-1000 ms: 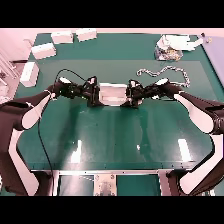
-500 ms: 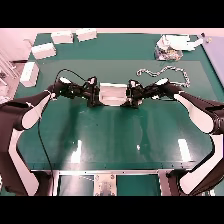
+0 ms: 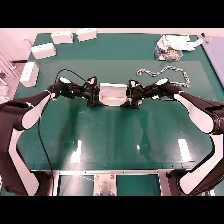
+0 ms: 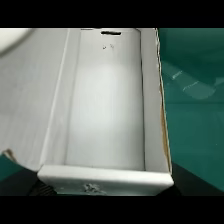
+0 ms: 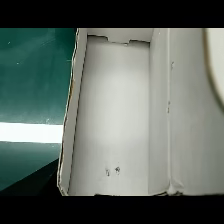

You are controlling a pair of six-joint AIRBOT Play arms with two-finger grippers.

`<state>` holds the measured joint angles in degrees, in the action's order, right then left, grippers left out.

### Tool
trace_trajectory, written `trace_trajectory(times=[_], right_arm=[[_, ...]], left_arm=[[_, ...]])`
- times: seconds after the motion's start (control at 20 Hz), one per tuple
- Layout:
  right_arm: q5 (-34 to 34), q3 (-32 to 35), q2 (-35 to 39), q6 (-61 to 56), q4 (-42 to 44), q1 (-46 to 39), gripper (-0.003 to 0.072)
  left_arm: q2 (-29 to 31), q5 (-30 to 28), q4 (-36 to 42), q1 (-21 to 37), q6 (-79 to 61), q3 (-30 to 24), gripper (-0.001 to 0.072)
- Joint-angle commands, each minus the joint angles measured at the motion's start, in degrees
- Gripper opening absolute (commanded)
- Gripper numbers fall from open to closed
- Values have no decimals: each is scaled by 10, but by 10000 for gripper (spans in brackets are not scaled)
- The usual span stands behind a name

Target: Fold the box and place the chain.

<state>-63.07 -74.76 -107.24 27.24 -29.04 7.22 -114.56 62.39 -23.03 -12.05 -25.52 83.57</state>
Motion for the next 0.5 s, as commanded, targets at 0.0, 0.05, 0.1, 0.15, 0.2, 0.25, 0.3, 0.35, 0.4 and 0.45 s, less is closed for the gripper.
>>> trace_trajectory(times=[0.0,0.05,0.1,0.15,0.2,0.25,0.3,0.35,0.4,0.45], right_arm=[[0,0,0,0,0,0,590],[0,0,0,0,0,0,590],[0,0,0,0,1,0,590],[0,0,0,0,6,0,590],[0,0,0,0,14,1,590],[0,0,0,0,16,1,590],[0,0,0,0,16,1,590],[0,0,0,0,16,1,590],[0,0,0,0,16,1,590],[0,0,0,0,15,1,590]], left_arm=[[0,0,0,0,0,0,353],[0,1,0,0,0,0,353],[0,0,0,0,0,0,353],[0,0,0,0,0,0,353],[0,0,0,0,0,0,353],[0,0,0,0,0,0,353],[0,0,0,0,0,0,353],[0,0,0,0,0,0,353],[0,0,0,0,0,0,353],[0,0,0,0,0,0,353]])
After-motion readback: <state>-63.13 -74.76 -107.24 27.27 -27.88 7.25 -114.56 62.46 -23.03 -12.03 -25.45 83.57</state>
